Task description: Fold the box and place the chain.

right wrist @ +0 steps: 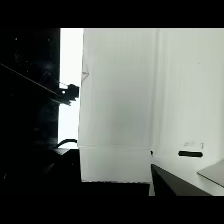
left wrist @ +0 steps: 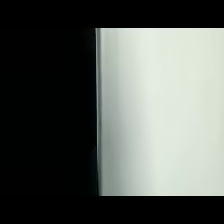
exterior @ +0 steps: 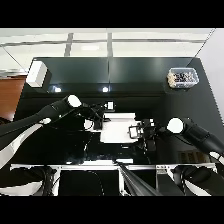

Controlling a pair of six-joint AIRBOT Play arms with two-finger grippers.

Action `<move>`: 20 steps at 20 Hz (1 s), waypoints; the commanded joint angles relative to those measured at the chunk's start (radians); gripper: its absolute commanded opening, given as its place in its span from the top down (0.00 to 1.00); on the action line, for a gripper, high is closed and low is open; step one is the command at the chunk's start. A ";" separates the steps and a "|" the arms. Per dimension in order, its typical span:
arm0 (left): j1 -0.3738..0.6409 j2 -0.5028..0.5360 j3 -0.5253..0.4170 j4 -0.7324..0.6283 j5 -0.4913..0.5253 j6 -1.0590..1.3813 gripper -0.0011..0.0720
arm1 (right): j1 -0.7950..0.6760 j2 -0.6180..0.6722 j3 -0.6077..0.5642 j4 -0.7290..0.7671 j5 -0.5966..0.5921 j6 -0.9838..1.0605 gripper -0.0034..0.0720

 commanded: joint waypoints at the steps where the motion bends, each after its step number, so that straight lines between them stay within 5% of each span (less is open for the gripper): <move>1: 0.000 -0.001 -0.001 0.000 -0.003 -0.001 0.95 | 0.029 -0.031 -0.004 -0.005 -0.035 -0.032 0.02; 7: 0.000 -0.001 -0.001 0.000 -0.019 -0.001 0.95 | 0.078 -0.057 -0.005 -0.004 -0.238 -0.056 0.02; 20: 0.000 -0.001 -0.001 0.000 -0.019 -0.001 0.95 | -0.030 0.019 -0.003 0.091 -0.239 0.051 0.02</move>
